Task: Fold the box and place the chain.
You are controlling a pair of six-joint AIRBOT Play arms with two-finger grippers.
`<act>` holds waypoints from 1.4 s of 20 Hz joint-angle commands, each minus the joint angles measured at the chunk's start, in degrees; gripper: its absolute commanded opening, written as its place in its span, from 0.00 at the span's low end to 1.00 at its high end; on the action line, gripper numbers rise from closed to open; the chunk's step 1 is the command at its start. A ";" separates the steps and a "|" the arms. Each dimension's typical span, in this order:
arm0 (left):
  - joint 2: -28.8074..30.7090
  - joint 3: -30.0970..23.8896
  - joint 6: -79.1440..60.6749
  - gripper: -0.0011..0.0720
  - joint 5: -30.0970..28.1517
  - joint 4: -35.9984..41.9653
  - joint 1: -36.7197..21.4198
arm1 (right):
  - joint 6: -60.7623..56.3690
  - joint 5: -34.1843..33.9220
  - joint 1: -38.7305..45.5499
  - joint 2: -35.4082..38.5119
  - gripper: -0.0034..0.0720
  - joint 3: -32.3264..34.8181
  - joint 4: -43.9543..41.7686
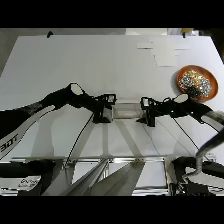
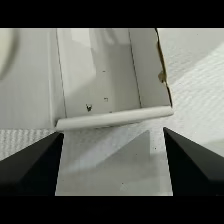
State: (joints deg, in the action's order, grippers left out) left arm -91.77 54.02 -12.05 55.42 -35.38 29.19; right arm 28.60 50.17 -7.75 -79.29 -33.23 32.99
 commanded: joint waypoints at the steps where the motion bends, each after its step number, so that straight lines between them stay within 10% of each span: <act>1: 0.87 0.00 0.04 0.99 0.24 0.24 -0.24 | -0.02 -0.02 0.00 0.00 0.57 -0.04 -0.02; 18: -2.78 -0.02 0.07 0.95 -3.39 3.17 2.38 | -0.02 0.00 0.00 0.00 0.57 -0.04 -0.02; 22: -2.75 -0.02 0.07 0.19 -2.03 2.86 2.73 | -0.02 0.00 0.00 0.00 0.57 -0.04 -0.02; 28: -2.73 -0.02 0.07 0.20 -1.40 2.12 3.34 | -0.02 -0.02 0.00 0.00 0.57 -0.04 -0.02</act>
State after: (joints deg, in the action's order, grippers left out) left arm -94.45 54.04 -11.90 52.95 -32.82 32.36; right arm 28.56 50.26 -7.75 -79.29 -33.21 32.99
